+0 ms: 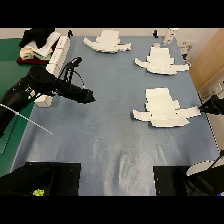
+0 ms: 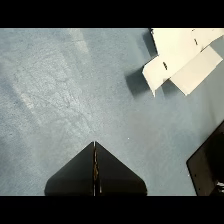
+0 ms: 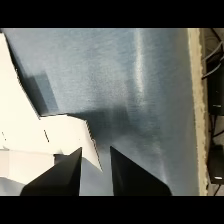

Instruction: Fold the box.

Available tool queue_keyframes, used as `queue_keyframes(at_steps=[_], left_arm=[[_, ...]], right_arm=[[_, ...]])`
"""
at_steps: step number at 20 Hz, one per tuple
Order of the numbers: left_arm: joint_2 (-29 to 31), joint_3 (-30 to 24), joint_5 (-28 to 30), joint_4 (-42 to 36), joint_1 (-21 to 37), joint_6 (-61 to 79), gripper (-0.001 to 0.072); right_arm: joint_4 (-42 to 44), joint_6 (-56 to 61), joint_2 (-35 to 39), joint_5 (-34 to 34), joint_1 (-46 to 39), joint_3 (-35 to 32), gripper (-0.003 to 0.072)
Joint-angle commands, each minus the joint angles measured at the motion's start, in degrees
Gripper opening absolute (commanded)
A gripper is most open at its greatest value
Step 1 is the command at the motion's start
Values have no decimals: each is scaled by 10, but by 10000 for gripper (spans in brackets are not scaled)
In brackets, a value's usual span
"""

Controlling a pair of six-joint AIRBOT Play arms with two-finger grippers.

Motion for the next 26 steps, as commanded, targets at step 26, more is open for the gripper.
queue_keyframes(at_steps=[26], left_arm=[[0,-45,-191,-33,212,3,12]], right_arm=[[29,394,421,299,522,-441,11]])
